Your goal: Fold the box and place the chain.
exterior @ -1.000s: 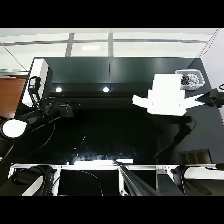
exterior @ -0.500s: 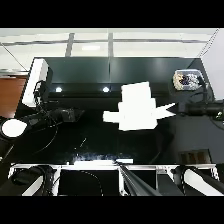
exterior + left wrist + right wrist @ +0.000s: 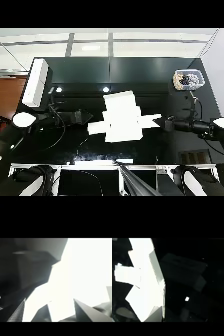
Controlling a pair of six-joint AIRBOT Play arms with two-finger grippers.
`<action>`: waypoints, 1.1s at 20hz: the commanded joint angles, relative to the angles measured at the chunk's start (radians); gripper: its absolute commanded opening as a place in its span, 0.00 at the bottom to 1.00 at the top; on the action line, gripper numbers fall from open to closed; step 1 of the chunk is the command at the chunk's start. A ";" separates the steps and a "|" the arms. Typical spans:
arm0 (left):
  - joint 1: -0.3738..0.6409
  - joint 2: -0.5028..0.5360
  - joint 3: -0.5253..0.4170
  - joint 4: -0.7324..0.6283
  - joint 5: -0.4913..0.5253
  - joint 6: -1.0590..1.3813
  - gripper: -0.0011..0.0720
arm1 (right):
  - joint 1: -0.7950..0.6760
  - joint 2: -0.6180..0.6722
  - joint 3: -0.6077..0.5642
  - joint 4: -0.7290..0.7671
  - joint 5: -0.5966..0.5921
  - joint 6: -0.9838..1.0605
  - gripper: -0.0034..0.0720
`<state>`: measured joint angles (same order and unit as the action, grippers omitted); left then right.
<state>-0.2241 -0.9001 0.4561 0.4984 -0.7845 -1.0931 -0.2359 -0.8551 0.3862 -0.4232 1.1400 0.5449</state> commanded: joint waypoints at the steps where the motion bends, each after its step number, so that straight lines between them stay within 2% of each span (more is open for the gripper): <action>1: 0.000 -0.192 0.023 -0.344 -0.115 0.371 0.98 | 0.069 0.017 -0.016 -0.038 -0.027 -0.018 0.05; 5: -0.006 -0.405 0.165 -0.256 -0.122 0.408 0.97 | 0.090 0.017 -0.015 -0.046 -0.026 -0.009 0.05; 6: -0.011 -0.453 0.199 -0.256 -0.156 0.407 0.97 | 0.090 0.017 -0.015 -0.046 -0.026 -0.007 0.05; 9: -0.035 -0.590 0.288 -0.279 -0.408 0.468 0.95 | 0.090 0.017 -0.015 -0.046 -0.026 -0.005 0.05; 11: -0.062 -0.640 0.311 -0.256 -0.459 0.489 0.84 | 0.090 0.017 -0.015 -0.047 -0.027 -0.006 0.05; 15: -0.116 -0.673 0.336 -0.180 -0.475 0.572 0.83 | 0.090 0.017 -0.015 -0.047 -0.027 -0.003 0.05; 16: -0.126 -0.673 0.346 -0.129 -0.477 0.573 0.79 | 0.090 0.017 -0.015 -0.047 -0.027 -0.003 0.05; 17: -0.134 -0.673 0.355 -0.084 -0.477 0.573 0.69 | 0.090 0.017 -0.015 -0.047 -0.027 -0.002 0.05; 19: -0.135 -0.673 0.364 -0.064 -0.461 0.573 0.63 | 0.090 0.017 -0.015 -0.047 -0.027 0.000 0.05; 20: -0.135 -0.673 0.369 -0.064 -0.459 0.574 0.48 | 0.090 0.017 -0.015 -0.050 -0.027 0.000 0.05; 21: -0.134 -0.673 0.374 -0.064 -0.459 0.583 0.38 | 0.090 0.017 -0.015 -0.053 -0.027 0.000 0.05; 22: -0.134 -0.673 0.379 -0.064 -0.461 0.594 0.33 | 0.090 0.017 -0.015 -0.058 -0.027 0.000 0.05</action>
<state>-0.3527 -1.5688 0.8192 0.4038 -1.2415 -0.5251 -0.1463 -0.8383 0.3714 -0.4740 1.1133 0.5430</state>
